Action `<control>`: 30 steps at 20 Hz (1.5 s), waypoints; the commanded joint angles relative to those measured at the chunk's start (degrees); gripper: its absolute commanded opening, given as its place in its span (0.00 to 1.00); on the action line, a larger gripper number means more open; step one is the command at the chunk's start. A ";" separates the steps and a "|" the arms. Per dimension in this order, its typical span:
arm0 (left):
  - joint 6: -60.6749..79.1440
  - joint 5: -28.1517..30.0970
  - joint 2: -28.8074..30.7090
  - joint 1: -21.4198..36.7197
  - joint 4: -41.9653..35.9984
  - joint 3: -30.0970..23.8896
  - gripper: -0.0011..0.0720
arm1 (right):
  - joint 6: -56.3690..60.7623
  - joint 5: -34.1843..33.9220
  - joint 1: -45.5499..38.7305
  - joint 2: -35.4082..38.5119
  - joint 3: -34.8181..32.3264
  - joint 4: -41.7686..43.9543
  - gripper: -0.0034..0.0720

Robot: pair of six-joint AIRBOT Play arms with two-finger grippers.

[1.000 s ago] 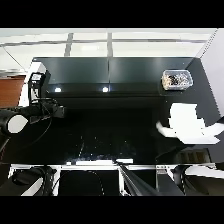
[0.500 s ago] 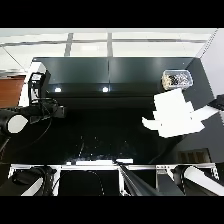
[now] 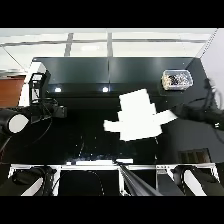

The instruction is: Fold the box and place the chain.

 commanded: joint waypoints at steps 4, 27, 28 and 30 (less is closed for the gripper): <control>0.00 3.56 -3.98 0.00 -5.22 -0.02 0.05 | 2.75 -20.94 19.93 2.86 -11.43 8.83 0.06; 33.94 -18.45 -43.91 8.44 -63.76 19.65 0.98 | 3.93 -26.36 26.38 2.78 -14.99 8.90 0.06; 34.25 -19.37 -46.01 7.61 -64.30 19.65 0.98 | 3.93 -26.38 26.38 2.78 -14.99 8.90 0.06; 35.50 -20.20 -49.35 4.92 -64.04 19.76 0.98 | 3.93 -26.40 26.38 2.78 -14.99 8.90 0.06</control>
